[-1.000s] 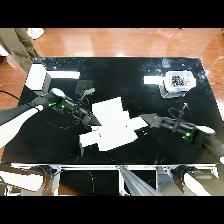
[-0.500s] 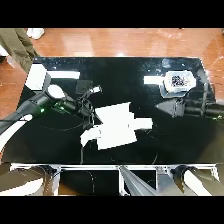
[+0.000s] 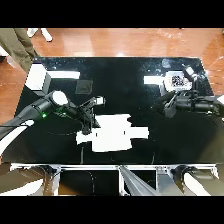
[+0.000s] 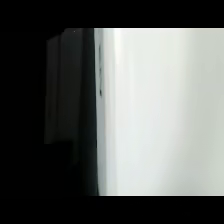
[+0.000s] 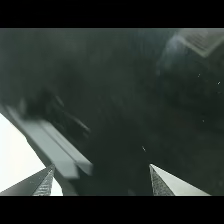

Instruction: Fold the box and place the chain.

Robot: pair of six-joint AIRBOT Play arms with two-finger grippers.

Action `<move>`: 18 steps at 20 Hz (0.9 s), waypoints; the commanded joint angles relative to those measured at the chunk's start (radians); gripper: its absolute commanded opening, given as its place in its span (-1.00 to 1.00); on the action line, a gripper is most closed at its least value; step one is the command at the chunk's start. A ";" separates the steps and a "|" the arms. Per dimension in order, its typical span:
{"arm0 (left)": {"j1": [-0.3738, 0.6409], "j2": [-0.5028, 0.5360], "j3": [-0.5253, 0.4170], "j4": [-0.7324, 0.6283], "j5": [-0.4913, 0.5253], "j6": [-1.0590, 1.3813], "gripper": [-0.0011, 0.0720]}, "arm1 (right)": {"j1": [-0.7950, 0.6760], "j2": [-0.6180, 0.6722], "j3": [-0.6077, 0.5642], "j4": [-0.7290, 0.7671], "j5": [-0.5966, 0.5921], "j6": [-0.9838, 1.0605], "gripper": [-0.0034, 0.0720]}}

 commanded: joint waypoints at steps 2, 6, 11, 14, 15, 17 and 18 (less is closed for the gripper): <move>-0.002 -0.002 -0.030 -0.097 0.026 0.209 -0.93 | 0.109 0.000 0.002 -0.203 -0.092 -0.039 0.91; -0.002 0.003 -0.097 -0.232 0.079 0.307 -0.93 | 0.118 0.000 0.000 -0.266 -0.087 -0.039 0.91; -0.002 0.057 -0.161 -0.224 0.212 0.307 -0.93 | 0.119 -0.002 -0.029 -0.265 -0.068 -0.039 0.91; -0.018 0.055 -0.172 -0.196 0.254 0.329 -0.93 | 0.138 -0.002 -0.073 -0.257 -0.060 -0.068 0.91; -0.023 0.053 -0.172 -0.186 0.265 0.345 -0.93 | 0.156 -0.002 -0.087 -0.257 -0.061 -0.070 0.91; -0.028 0.050 -0.172 -0.183 0.263 0.369 -0.93 | 0.201 -0.002 -0.114 -0.261 -0.062 -0.074 0.91; -0.028 0.049 -0.172 -0.183 0.263 0.369 -0.92 | 0.224 -0.003 -0.124 -0.265 -0.063 -0.074 0.91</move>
